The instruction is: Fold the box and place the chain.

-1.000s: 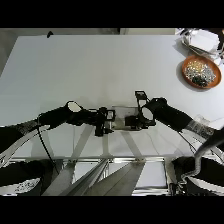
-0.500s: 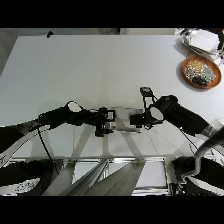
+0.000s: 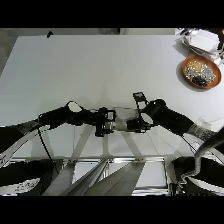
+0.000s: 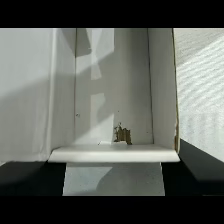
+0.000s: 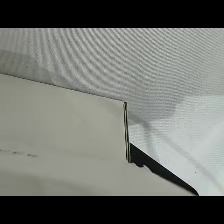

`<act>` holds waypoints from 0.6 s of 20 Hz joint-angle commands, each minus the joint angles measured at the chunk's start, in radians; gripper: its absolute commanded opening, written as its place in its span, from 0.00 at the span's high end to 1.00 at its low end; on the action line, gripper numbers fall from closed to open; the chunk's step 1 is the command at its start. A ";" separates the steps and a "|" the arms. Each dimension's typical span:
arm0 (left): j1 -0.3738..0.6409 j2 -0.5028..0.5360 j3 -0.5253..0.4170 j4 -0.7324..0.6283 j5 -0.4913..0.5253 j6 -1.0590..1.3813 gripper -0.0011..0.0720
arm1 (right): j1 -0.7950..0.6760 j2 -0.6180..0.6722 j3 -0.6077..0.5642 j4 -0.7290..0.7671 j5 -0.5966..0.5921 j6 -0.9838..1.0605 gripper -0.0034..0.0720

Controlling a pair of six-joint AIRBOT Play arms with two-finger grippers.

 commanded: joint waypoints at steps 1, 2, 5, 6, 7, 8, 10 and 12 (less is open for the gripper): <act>0.000 0.000 0.000 0.000 0.000 0.000 0.70 | 0.009 -0.018 0.000 -0.024 0.024 0.026 0.72; 0.000 0.000 0.000 0.000 0.000 0.000 0.70 | 0.009 -0.021 0.001 -0.023 0.034 0.026 0.72; 0.000 0.000 0.000 0.000 0.000 0.000 0.70 | 0.009 -0.032 0.013 -0.024 0.059 0.027 0.85; 0.000 0.000 0.000 0.000 0.000 0.000 0.70 | 0.009 -0.032 0.021 -0.024 0.060 0.026 0.92; 0.000 0.000 0.000 0.000 0.000 0.000 0.70 | 0.009 -0.032 0.031 -0.025 0.060 0.027 0.93; 0.000 0.000 0.000 0.000 0.000 0.000 0.70 | 0.009 -0.032 0.042 -0.027 0.061 0.027 0.93; 0.000 0.000 0.000 0.000 -0.001 0.000 0.70 | 0.009 -0.032 0.059 -0.034 0.060 0.026 0.93; 0.000 0.000 0.000 0.000 -0.001 0.000 0.70 | 0.009 -0.034 0.060 -0.034 0.056 0.026 0.68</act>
